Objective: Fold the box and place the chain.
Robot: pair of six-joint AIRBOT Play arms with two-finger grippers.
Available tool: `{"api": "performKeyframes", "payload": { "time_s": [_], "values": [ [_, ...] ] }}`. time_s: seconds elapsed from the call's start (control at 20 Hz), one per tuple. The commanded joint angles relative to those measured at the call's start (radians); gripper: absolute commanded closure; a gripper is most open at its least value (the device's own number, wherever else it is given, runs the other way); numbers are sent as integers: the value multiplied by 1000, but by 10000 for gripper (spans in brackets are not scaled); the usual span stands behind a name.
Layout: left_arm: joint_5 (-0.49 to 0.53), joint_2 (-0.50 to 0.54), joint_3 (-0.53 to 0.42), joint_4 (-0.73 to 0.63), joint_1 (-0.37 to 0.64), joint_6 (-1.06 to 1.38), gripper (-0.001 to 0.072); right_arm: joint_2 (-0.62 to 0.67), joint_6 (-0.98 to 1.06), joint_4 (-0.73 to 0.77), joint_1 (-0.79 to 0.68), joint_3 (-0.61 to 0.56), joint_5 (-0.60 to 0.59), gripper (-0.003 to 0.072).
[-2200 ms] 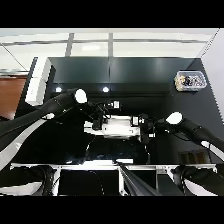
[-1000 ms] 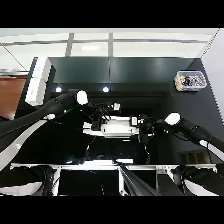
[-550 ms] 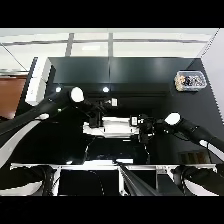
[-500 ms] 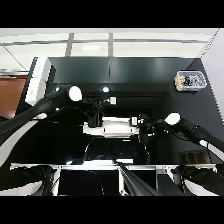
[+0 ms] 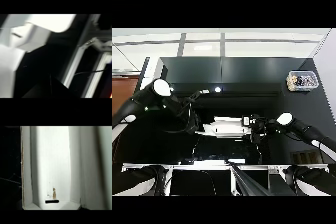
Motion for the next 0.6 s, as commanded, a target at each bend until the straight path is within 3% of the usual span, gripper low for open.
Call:
{"api": "performKeyframes", "payload": {
  "time_s": [0.0, 0.1, 0.35, 0.45, 0.55],
  "values": [
    [62, 23, -135, -274, -14, 14, 689, -1, 0, 0, 1, 0, 2, 507],
    [200, 33, -188, -412, -61, 100, 690, -1, 0, 0, 1, 0, 3, 507],
    [750, 41, -192, -571, -174, 233, 688, -1, 0, 0, 1, 0, 3, 507],
    [832, 38, -179, -553, -172, 270, 688, -1, -1, 0, 1, 0, 3, 507],
    [805, 18, -151, -451, -158, 240, 688, -1, -1, 0, 1, 0, 3, 508]
  ]
}}
